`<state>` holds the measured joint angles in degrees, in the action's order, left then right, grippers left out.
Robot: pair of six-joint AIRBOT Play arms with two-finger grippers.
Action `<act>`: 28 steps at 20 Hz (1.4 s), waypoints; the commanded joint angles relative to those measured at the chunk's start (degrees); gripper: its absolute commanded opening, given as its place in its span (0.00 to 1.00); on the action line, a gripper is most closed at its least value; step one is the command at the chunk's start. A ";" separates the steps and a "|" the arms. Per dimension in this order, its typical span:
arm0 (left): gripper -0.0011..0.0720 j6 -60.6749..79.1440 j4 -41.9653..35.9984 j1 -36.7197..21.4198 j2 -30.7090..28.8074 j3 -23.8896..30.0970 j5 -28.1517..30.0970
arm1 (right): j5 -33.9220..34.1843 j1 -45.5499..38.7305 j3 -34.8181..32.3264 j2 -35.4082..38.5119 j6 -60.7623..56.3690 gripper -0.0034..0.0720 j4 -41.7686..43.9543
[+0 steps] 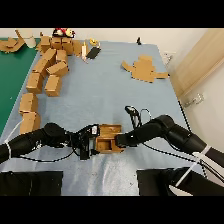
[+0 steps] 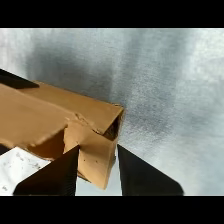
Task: Fold the box.
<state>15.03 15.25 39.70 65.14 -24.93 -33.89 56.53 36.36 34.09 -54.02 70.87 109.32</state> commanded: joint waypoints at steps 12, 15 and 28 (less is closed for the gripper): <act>0.73 -0.02 -0.02 -0.04 -0.02 -0.02 0.02 | 9.99 12.04 14.51 -14.27 -24.33 0.55 -13.35; 0.73 -0.02 -0.04 -0.04 -0.02 -0.02 0.02 | 11.02 12.15 14.53 -16.20 -26.12 0.55 -13.53; 0.73 -0.02 -0.02 -0.04 -0.02 -0.02 0.02 | 12.96 12.61 14.58 -20.17 -27.08 0.05 -16.00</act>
